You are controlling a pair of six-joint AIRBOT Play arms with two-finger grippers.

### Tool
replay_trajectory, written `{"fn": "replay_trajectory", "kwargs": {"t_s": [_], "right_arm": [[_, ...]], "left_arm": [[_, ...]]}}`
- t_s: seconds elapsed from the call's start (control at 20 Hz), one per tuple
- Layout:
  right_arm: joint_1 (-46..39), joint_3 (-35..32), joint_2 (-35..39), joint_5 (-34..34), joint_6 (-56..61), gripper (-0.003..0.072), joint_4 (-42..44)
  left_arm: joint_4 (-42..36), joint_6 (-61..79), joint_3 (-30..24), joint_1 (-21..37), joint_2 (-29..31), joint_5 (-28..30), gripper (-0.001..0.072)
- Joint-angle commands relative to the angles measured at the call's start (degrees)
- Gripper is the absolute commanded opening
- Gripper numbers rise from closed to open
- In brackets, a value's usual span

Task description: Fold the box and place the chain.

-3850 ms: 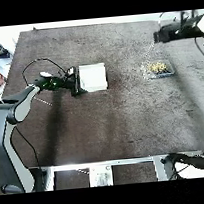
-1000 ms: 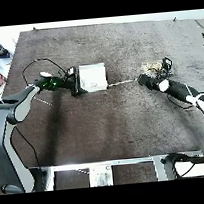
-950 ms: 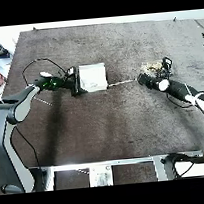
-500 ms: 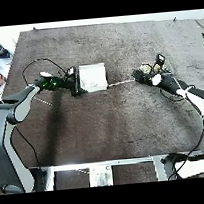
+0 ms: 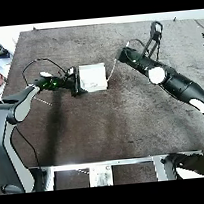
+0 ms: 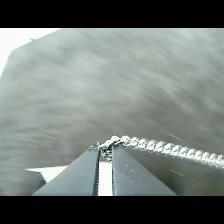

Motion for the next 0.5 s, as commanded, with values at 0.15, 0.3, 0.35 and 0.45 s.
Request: {"fn": "replay_trajectory", "kwargs": {"t_s": [0.15, 0.3, 0.35, 0.45], "right_arm": [[8.46, 6.67, -2.38, -2.60, -0.52, -0.0011, -0.55], [11.91, 9.18, -6.69, -2.58, -0.52, -0.0010, -0.33], [12.85, 9.88, -8.26, -2.51, -0.52, -0.0010, -0.33], [13.60, 9.99, -10.78, -1.31, -0.52, -0.0010, -0.35]], "left_arm": [[0.02, 0.02, 0.04, 0.04, 0.00, 0.00, 0.0276], [0.02, 0.02, 0.04, 0.04, 0.00, 0.00, 0.0276], [0.02, 0.02, 0.02, 0.04, 0.00, -0.02, 0.0276], [0.02, 0.02, 0.02, 0.04, 0.00, 0.02, 0.0276]]}}
